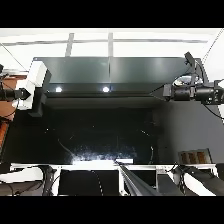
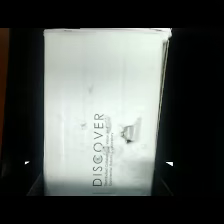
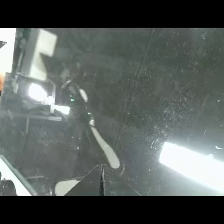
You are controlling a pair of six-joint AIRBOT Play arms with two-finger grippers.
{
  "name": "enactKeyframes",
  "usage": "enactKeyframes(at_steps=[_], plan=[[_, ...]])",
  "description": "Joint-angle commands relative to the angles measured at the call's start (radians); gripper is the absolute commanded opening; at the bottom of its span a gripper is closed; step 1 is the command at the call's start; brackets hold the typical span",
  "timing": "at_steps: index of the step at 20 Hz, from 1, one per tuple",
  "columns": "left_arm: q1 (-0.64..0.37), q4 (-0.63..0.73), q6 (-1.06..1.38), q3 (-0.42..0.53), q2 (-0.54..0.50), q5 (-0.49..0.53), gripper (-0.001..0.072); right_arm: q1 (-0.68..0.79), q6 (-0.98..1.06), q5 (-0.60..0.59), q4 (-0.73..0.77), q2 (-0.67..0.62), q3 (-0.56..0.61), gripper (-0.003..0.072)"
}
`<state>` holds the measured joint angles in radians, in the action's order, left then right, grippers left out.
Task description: Fold the box and place the chain.
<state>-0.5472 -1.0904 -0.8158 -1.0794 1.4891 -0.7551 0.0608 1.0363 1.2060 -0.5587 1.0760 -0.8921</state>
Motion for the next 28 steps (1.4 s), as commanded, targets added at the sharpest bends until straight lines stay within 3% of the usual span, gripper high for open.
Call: enactKeyframes(at_steps=[1, 6, 7, 8, 12, 15, 22, 23, 25, 26, 28], plan=[[0.024, 0.018, 0.004, -0.04, 0.061, 0.02, 0.0364, -0.001, 0.004, -0.026, 0.0, 0.0, 0.0, 0.0021], [0.061, -0.012, 0.003, -0.04, 0.089, 0.027, 0.0373, -0.001, 0.005, -0.028, 0.0, 0.001, 0.0, 0.0021], [0.061, -0.024, 0.003, -0.04, 0.089, 0.03, 0.0477, -0.001, 0.005, -0.028, -0.001, 0.001, 0.0, 0.0021], [0.065, -0.031, -0.001, -0.04, 0.089, 0.034, 0.0697, -0.001, 0.005, -0.028, -0.001, 0.001, 0.0, 0.0021], [0.068, -0.084, -0.013, -0.051, 0.062, 0.016, 0.071, -0.001, 0.005, -0.021, -0.015, 0.001, 0.0, 0.0021], [0.068, -0.182, -0.155, -0.122, -0.007, -0.071, 0.0711, 0.0, 0.004, -0.024, -0.019, 0.001, 0.0, 0.0021], [0.14, -0.143, -0.275, -0.243, -0.24, -0.317, 0.0694, -0.003, -0.027, -0.095, -0.05, 0.001, -0.027, 0.0021], [0.163, -0.09, -0.3, -0.251, -0.267, -0.324, 0.0604, -0.01, -0.026, -0.106, -0.067, 0.001, -0.06, 0.002], [0.228, 0.045, -0.344, -0.258, -0.314, -0.329, 0.0031, -0.055, -0.006, -0.125, -0.188, 0.001, -0.159, 0.0021], [0.282, 0.109, -0.346, -0.255, -0.329, -0.336, 0.0025, -0.089, 0.05, -0.143, -0.305, 0.001, -0.207, 0.002], [0.438, 0.113, -0.422, -0.253, -0.34, -0.373, 0.0022, -0.149, 0.242, -0.15, -0.564, -0.001, -0.268, 0.0021]])
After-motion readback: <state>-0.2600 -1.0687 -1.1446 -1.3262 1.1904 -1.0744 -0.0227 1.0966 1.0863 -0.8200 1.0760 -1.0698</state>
